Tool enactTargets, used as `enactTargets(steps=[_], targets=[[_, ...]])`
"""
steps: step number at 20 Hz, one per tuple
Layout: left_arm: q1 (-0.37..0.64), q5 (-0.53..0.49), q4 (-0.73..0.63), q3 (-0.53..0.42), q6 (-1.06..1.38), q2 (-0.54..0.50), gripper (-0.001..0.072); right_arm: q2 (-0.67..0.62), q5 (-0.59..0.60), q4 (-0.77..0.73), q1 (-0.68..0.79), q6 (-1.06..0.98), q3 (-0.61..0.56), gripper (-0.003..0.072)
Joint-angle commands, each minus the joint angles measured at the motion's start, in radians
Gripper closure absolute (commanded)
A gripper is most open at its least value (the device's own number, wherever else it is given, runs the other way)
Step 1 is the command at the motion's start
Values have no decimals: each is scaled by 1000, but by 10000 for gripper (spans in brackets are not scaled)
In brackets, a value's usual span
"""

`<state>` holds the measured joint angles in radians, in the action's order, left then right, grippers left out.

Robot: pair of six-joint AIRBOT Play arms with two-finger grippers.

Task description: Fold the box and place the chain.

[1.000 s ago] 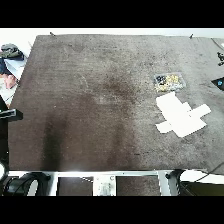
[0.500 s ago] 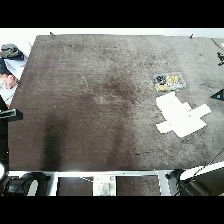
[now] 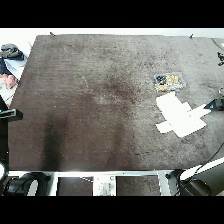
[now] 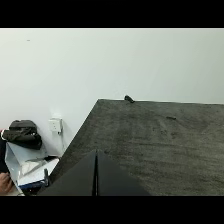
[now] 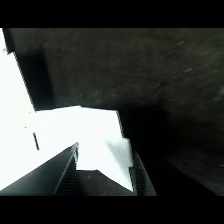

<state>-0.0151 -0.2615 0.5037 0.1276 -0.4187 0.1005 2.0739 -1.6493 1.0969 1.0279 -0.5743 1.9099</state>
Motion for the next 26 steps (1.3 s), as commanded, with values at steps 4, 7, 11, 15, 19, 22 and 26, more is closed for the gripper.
enactTargets(steps=[4, 7, 11, 15, 19, 22, 26], targets=[[0, 0, 0, 0, 0, 0, 698, 21, -130, -64, -6, 5, -3, 365], [0, 0, 0, 0, 0, 0, 698, 21, -147, -53, -23, 5, -18, 367], [0, 0, 0, 0, 0, 0, 698, 21, -92, 65, -42, 6, -32, 342], [0, 0, 0, 0, 0, 0, 698, 21, -152, 4, -42, 7, -37, 361], [0, 0, 0, 0, 0, 0, 698, 18, -161, -66, -43, 24, -97, 547], [0, 0, 0, 0, 0, 0, 698, -30, -161, -116, -42, 25, -214, 700], [0, 0, 0, 0, 0, 0, 698, -182, -157, -358, -61, 45, -522, 701]])
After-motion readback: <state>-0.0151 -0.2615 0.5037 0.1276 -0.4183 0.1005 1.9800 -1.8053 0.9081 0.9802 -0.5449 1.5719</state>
